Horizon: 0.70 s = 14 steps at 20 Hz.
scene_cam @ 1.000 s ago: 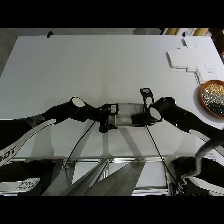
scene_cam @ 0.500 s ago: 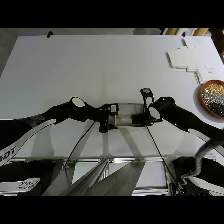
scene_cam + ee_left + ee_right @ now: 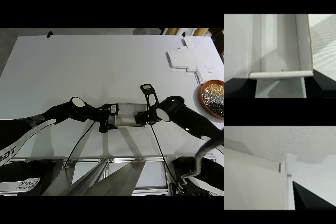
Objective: Fold the box and place the chain.
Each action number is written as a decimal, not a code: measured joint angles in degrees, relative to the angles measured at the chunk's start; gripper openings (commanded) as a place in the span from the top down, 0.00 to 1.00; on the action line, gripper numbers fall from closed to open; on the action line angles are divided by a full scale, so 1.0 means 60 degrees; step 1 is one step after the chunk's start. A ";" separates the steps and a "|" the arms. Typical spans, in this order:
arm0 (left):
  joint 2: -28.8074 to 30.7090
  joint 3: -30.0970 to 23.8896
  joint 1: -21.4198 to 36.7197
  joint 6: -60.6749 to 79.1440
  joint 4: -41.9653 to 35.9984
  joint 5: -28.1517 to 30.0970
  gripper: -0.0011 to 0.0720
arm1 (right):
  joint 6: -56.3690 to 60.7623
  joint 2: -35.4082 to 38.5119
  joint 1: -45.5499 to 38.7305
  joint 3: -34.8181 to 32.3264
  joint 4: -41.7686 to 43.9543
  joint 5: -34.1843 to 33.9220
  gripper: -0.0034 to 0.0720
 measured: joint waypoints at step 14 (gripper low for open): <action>0.0000 0.0000 0.0000 -0.0004 0.0000 0.0000 0.87 | -0.2419 0.2827 -0.3534 -0.0004 -0.2135 0.0845 0.43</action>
